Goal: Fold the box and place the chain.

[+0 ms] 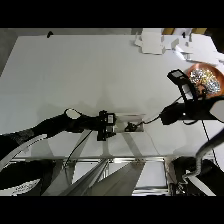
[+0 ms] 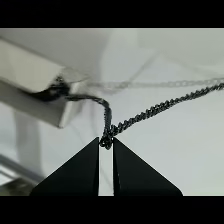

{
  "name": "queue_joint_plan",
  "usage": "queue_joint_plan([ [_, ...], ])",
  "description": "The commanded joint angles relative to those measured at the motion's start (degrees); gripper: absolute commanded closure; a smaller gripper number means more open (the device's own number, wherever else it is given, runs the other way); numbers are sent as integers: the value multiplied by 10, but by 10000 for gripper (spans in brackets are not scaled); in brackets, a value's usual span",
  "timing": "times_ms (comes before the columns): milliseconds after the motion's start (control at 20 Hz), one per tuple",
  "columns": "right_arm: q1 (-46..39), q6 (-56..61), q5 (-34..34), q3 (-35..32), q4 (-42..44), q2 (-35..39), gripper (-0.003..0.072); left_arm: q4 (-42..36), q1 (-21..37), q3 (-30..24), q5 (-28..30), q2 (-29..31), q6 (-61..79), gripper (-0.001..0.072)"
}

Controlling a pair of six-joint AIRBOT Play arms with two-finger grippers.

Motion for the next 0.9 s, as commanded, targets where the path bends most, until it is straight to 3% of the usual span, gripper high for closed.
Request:
queue_joint_plan([
  [0, 32, -2, 7, 0, 87, 46, 669, 0, 0, 0, 0, 0, 0, 575],
  [450, 110, -15, -104, 0, 208, 47, 669, 0, 0, 0, 0, 0, 0, 575],
  [850, 156, -16, -146, -4, 207, -7, 669, 0, 0, 0, 0, 0, 0, 575],
])
